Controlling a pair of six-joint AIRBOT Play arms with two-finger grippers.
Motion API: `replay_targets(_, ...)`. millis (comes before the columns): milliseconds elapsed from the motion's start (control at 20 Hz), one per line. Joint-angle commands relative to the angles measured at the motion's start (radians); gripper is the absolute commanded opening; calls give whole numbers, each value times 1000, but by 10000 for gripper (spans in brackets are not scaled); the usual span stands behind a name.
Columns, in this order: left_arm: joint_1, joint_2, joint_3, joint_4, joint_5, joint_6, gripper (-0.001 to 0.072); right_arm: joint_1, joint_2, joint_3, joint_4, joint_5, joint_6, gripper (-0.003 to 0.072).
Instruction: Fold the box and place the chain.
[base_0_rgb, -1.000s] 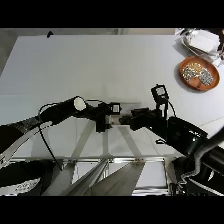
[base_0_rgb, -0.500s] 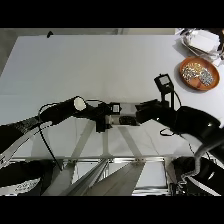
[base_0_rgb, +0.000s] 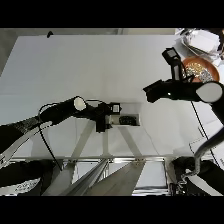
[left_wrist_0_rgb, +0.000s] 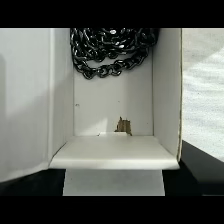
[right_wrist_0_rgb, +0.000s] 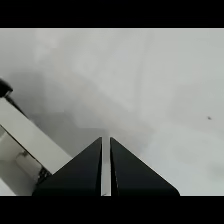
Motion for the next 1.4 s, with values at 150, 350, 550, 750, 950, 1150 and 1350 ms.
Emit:
replay_targets(150,0,0,1,0,0,0,212,-30,-301,29,285,257,-552,146)
replay_targets(350,0,0,1,0,0,0,212,0,-298,29,278,302,-655,264)
replay_targets(550,0,0,1,0,0,0,212,52,-278,28,230,367,-690,302)
replay_targets(750,0,0,0,0,0,0,212,117,-232,25,68,368,-689,304)
replay_targets(950,0,0,0,0,0,0,212,167,-225,21,-2,341,-665,304)
replay_targets(1150,0,0,1,0,0,0,212,201,-225,21,-64,305,-615,304)
replay_targets(1350,0,0,0,0,0,0,212,219,-214,21,-147,237,-532,304)
